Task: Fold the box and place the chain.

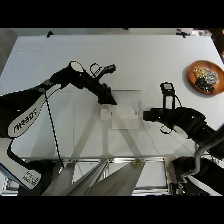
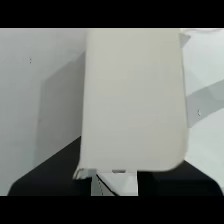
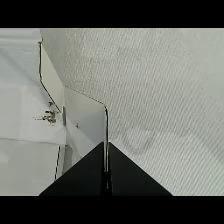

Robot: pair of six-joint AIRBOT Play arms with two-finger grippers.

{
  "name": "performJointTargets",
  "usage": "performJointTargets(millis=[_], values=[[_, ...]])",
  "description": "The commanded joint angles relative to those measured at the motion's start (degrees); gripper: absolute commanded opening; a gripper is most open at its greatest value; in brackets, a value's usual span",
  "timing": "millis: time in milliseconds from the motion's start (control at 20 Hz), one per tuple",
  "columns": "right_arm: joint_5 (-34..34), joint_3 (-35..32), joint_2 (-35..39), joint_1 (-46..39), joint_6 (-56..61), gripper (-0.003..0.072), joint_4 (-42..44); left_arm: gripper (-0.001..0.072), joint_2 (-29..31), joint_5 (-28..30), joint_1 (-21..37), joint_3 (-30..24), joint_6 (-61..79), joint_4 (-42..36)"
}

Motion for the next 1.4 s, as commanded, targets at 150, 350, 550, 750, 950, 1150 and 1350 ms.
performJointTargets(millis=[150, 350, 550, 750, 950, 1150, 1350], values=[[0.2, 0.0, 0.0, 0.1, 0.0, 0.0019, 0.0, 0.0134, 0.0, 4.0, -0.5, 0.1, 2.6, -3.2], [0.2, 0.0, 0.0, 0.1, 0.0, 0.0019, 0.0, 0.0147, 0.0, 6.3, -3.7, 0.1, 2.3, 3.3], [0.2, 0.0, 0.0, 0.1, 0.0, 0.0019, 0.0, 0.0151, 0.0, 7.2, -5.5, 0.1, 1.1, 6.9], [0.3, 0.0, 0.0, 0.1, 0.0, 0.0019, 0.0, 0.0012, 0.0, 8.9, -5.3, 0.1, 1.1, 6.9], [0.9, 0.0, 0.2, 0.1, -2.1, 0.002, 0.1, 0.0005, 0.8, 7.5, -5.3, 0.1, -1.2, 9.6], [6.3, 0.1, 3.6, 0.1, -3.7, 0.0246, 0.0, 0.0002, 4.2, 6.3, -5.2, 0.0, -4.8, 13.3], [12.9, 0.1, 10.2, 0.1, -8.0, 0.0285, -0.1, -0.0001, 9.3, 6.8, -5.3, -2.2, -6.6, 13.3]])
